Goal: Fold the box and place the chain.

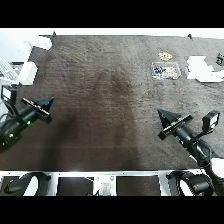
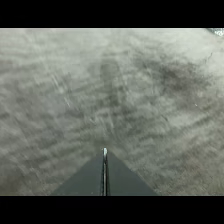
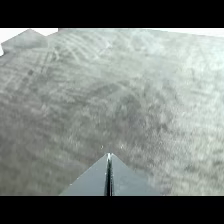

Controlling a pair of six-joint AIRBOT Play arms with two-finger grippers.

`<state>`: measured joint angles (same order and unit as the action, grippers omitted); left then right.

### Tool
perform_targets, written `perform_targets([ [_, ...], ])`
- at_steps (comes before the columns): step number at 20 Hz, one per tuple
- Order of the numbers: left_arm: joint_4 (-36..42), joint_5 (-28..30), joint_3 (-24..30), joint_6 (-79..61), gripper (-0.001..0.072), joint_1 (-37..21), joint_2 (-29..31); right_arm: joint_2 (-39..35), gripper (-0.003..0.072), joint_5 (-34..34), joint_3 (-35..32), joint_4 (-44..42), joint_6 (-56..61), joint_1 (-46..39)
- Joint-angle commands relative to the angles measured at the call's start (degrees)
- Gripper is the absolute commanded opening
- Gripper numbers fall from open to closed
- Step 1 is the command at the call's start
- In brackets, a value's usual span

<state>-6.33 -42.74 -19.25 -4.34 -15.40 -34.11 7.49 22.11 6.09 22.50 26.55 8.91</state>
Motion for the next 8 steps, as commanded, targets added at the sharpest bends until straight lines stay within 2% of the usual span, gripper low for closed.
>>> perform_targets([
  [1,1.16,1.44,3.1,-1.05,0.0021,0.09,1.03,-2.19,0.001,0.87,-4.46,0.0,0.28,0.02],
  [8,1.18,1.44,3.1,-1.07,0.0021,0.09,1.03,-2.19,0.0011,0.85,-5.27,0.0,0.28,0.0],
])
